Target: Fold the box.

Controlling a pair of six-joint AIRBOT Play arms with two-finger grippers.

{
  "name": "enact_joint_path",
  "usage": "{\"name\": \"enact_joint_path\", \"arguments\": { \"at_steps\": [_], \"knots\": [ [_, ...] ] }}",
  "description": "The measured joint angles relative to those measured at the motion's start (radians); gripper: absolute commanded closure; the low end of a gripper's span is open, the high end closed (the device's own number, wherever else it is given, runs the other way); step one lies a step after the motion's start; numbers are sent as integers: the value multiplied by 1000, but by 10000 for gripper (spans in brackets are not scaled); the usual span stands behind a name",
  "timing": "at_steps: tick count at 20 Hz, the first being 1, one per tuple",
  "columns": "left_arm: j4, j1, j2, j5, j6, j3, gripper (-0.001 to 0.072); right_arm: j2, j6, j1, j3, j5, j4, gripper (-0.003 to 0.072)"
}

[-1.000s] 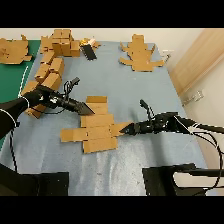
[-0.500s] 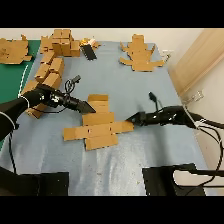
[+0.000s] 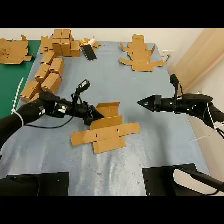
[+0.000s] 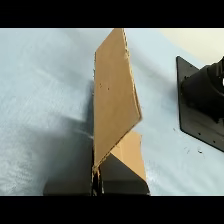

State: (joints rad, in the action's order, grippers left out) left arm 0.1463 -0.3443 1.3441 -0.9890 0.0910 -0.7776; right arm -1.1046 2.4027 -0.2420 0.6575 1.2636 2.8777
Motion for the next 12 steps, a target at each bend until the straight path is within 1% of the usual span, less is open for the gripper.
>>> {"name": "enact_joint_path", "arguments": {
  "at_steps": [2, 3, 4, 5, 7, 9, 12],
  "knots": [
    [-35, -22, -18, 19, 83, 34, 697, 15, -18, 50, 2, -22, -19, 531],
    [-48, -32, -25, 26, 120, 45, 697, 19, -23, 76, 2, -34, -25, 547],
    [-56, -44, -32, 32, 159, 53, 697, 23, -26, 101, 3, -43, -33, 646],
    [-63, -55, -38, 37, 193, 58, 697, 26, -36, 127, 3, -49, -43, 681],
    [-62, -77, -44, 51, 241, 69, 697, 31, -87, 172, 3, -55, -97, 681],
    [-61, -98, -48, 67, 282, 88, 697, 43, -175, 209, 0, -63, -190, 681],
    [-72, -120, -50, 85, 343, 120, 697, 76, -284, 233, -2, -98, -303, 681]
  ]
}}
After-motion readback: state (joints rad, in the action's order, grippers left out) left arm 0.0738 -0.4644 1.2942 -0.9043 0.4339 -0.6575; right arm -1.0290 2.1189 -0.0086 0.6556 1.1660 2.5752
